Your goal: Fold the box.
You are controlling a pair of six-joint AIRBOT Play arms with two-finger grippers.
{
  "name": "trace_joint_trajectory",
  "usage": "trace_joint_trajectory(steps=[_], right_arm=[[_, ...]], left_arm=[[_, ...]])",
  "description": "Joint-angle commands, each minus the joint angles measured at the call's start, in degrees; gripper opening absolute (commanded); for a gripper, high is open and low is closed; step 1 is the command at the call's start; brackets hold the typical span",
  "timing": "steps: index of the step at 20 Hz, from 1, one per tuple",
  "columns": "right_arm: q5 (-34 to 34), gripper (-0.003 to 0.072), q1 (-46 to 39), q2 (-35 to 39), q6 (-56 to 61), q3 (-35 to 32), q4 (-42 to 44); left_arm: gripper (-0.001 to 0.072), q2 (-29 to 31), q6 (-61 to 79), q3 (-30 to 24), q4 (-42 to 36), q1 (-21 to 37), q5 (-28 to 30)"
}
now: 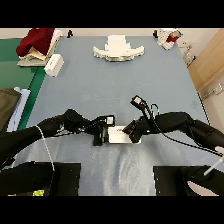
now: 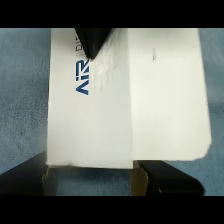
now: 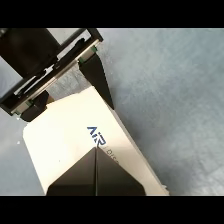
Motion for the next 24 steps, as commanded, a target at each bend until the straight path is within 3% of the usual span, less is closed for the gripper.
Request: trace_joint_trajectory(steps=[1,5,6,7,10,11,17,24], right_arm=[[6.54,0.0,3.43,2.95,-1.16,-2.56,-3.69],[2.86,0.0007,3.72,4.44,-2.21,-0.26,-8.09],[2.32,0.006,4.24,5.42,-2.19,0.63,-10.86],[1.81,0.0131,4.72,6.45,-2.19,1.29,-12.81],[0.13,0.0529,6.8,8.35,-2.29,1.92,-18.03],[-0.9,0.0561,7.78,8.31,-2.43,1.9,-19.82],[0.42,0.056,13.18,5.92,-0.87,1.84,-29.62],[2.89,0.056,13.42,5.73,-0.96,1.42,-31.01]], left_arm=[[0.0419,-0.02,0.02,0.04,0.02,0.0,0.02],[0.0419,-0.02,0.02,0.04,0.02,0.0,0.02],[0.0419,-0.02,0.0,0.04,0.02,0.0,0.02],[0.0419,-0.02,0.02,0.04,0.02,0.0,0.02],[0.0419,-0.02,0.0,0.04,0.02,0.0,0.02],[0.0419,-0.02,0.0,0.04,0.02,0.0,0.02],[0.0419,-0.02,0.02,0.04,0.02,0.0,0.02],[0.0419,-0.02,0.02,0.04,0.02,0.0,0.02]])
